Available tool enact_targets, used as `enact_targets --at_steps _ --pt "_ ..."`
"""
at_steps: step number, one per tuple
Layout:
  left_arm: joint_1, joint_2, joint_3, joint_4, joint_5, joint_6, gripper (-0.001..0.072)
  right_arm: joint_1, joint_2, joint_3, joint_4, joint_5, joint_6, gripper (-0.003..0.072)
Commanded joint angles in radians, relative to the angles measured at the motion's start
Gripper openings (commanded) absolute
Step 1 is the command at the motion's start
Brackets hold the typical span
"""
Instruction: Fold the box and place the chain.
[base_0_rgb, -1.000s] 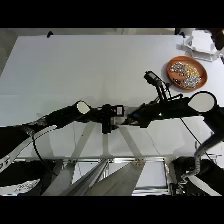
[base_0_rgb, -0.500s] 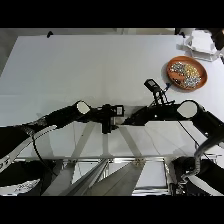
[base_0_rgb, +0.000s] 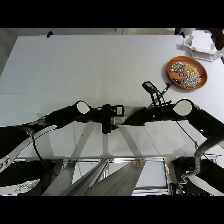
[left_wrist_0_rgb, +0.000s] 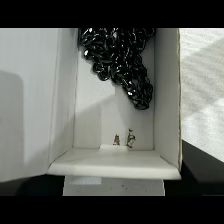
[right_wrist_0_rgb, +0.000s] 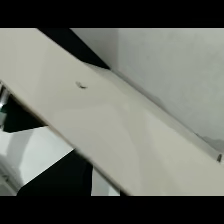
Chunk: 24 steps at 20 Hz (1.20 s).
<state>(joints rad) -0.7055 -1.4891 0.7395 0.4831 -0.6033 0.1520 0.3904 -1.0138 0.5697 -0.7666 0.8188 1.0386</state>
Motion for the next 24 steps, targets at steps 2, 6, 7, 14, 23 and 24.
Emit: enact_targets --at_steps 2,6,7,14,23,24 --pt "0.000 0.001 0.000 0.000 0.000 0.000 0.0205 -0.060 0.133 0.062 0.002 0.146 0.000 0.0183" --pt "0.000 0.001 0.000 0.000 0.000 0.000 0.0205 -0.296 0.297 0.125 -0.008 0.203 0.008 0.0182" --pt "0.000 0.001 0.000 0.000 0.000 0.000 0.0205 -0.367 0.311 0.125 -0.045 0.185 0.009 0.0182" --pt "0.000 0.001 0.000 0.000 0.000 0.000 0.0205 -0.575 0.132 0.125 -0.297 -0.175 0.215 0.0344" --pt "0.000 0.001 0.000 0.000 0.000 0.000 0.0205 -0.535 -0.278 0.134 -0.336 -0.465 0.314 0.0341" --pt "0.000 0.001 0.000 0.000 0.000 0.000 0.0205 -0.520 -0.295 0.143 -0.338 -0.483 0.313 0.0341"
